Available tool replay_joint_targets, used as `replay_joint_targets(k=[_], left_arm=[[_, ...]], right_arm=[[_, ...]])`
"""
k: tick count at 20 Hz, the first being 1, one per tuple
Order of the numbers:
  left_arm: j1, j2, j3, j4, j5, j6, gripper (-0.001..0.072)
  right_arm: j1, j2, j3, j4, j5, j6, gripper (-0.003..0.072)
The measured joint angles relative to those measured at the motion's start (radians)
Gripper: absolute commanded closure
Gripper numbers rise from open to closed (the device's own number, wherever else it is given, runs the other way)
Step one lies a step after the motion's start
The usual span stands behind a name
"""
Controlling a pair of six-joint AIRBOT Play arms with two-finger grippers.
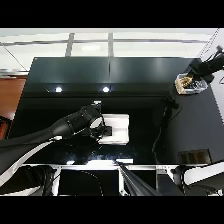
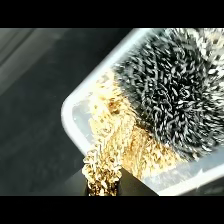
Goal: Fold the box and place the chain.
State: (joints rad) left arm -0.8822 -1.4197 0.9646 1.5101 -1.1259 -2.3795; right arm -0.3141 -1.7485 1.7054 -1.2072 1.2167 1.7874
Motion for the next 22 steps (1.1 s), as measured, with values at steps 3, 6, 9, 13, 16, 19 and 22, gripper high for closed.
replay_joint_targets(k=[3, 6, 9, 13, 16, 19, 22], left_arm=[[0.000, 0.000, 0.000, 0.000, -0.001, 0.000, 0.0687], [0.000, 0.000, 0.000, 0.000, -0.002, 0.000, 0.0688], [0.000, 0.000, 0.000, 0.000, -0.002, 0.000, 0.0688], [0.000, 0.000, 0.000, 0.000, -0.002, 0.000, 0.0688], [0.000, 0.000, 0.000, 0.000, -0.002, 0.000, 0.0687], [0.000, 0.000, 0.000, 0.000, -0.002, 0.000, 0.0688], [0.000, 0.000, 0.000, 0.000, -0.002, 0.000, 0.0688]], right_arm=[[-0.001, 0.121, 0.001, 0.002, 0.001, -0.079, 0.0679], [-0.001, 0.253, 0.001, 0.005, -0.001, -0.143, 0.0681], [-0.001, 0.388, 0.001, 0.047, -0.007, -0.246, 0.0683], [0.013, 0.552, 0.001, 0.147, -0.006, -0.340, 0.0683], [0.065, 0.650, 0.001, 0.186, 0.021, -0.371, 0.0686], [0.148, 0.732, 0.001, 0.206, 0.048, -0.384, 0.0686], [0.230, 0.793, 0.001, 0.211, 0.089, -0.390, 0.0686]])
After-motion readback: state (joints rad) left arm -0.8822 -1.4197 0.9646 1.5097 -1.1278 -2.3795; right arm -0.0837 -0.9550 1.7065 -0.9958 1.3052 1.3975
